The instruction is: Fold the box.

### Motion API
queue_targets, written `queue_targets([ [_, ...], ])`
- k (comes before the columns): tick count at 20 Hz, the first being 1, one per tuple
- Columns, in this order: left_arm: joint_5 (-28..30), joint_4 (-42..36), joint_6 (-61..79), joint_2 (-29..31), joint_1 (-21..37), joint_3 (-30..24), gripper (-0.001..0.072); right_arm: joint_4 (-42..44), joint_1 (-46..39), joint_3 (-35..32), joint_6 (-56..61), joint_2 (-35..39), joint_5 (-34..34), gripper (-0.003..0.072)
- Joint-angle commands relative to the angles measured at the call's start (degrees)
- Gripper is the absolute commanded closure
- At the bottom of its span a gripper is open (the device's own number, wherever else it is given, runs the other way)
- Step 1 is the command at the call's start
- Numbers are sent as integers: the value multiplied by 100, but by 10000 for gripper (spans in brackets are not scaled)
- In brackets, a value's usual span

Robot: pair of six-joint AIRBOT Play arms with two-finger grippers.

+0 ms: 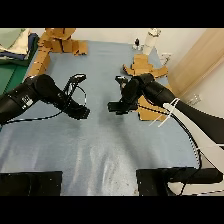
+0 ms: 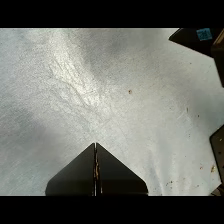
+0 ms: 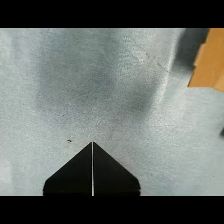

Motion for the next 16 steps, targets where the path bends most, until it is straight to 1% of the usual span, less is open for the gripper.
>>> queue_targets([
  [1,2,0,0,4,2,-2,698,0,-2,7,2,-2,0,683],
  [15,2,0,0,4,2,-2,697,-2,-2,7,2,-2,0,683],
  [16,76,-22,0,4,0,-2,697,-2,-2,7,2,-2,7,683],
])
